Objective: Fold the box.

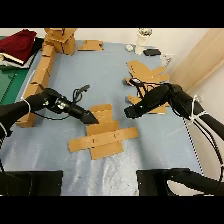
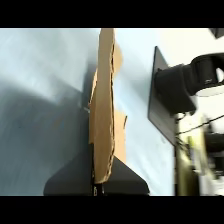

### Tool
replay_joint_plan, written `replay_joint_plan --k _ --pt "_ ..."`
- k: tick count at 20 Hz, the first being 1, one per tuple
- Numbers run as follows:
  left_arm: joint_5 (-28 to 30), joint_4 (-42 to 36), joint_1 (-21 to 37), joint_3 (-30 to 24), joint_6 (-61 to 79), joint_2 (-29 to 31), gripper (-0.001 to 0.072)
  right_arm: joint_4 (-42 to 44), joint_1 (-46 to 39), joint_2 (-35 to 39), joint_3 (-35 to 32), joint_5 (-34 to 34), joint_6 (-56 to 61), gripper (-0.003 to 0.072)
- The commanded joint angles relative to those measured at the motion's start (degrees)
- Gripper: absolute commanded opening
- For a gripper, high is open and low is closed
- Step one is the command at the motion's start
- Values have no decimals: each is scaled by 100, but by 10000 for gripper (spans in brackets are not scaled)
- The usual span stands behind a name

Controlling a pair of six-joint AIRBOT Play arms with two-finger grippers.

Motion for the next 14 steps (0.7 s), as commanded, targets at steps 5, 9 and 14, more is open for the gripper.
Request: replay_joint_plan --k 5,9,14 --pt "1370 -188 -1060 -619 1698 907 11 -896 -13 39 -39 76 1016 3" --pt "1502 -188 -1095 -981 1910 994 11 -848 -11 42 -109 573 1023 2" --pt "1626 -192 -1123 -1204 2044 994 11 -809 26 39 -133 756 1023 2"
